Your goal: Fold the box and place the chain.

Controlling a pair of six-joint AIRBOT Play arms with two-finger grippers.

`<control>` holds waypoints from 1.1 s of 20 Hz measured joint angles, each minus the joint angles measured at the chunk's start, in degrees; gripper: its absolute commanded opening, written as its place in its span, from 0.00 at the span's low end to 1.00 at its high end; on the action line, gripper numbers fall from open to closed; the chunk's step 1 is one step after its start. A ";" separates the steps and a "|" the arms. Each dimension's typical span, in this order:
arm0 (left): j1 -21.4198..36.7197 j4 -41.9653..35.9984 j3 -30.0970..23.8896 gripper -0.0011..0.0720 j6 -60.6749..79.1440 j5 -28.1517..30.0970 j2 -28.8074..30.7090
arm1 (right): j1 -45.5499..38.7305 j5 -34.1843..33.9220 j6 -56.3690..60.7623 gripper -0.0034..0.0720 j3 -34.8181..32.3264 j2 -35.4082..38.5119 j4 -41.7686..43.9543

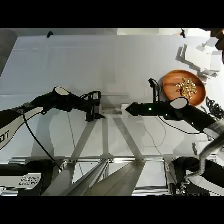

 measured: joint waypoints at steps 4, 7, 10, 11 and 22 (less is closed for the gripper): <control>0.00 0.02 0.00 0.48 0.00 -0.02 0.00 | 0.85 -1.95 0.44 0.68 0.26 0.00 -2.80; 0.00 0.02 0.00 0.48 0.00 -0.02 0.00 | 3.06 -4.35 0.48 0.67 1.11 0.00 -3.65; 0.00 0.02 0.00 0.48 0.00 -0.02 0.00 | 5.05 -5.97 1.18 0.67 2.08 0.00 -4.24; 0.00 0.02 0.00 0.48 0.00 -0.02 0.00 | 5.64 -6.86 2.43 0.67 2.25 0.00 -4.94; 0.00 0.04 0.00 0.48 0.00 -0.04 0.00 | 13.62 -13.84 30.32 0.67 4.76 -0.63 -32.24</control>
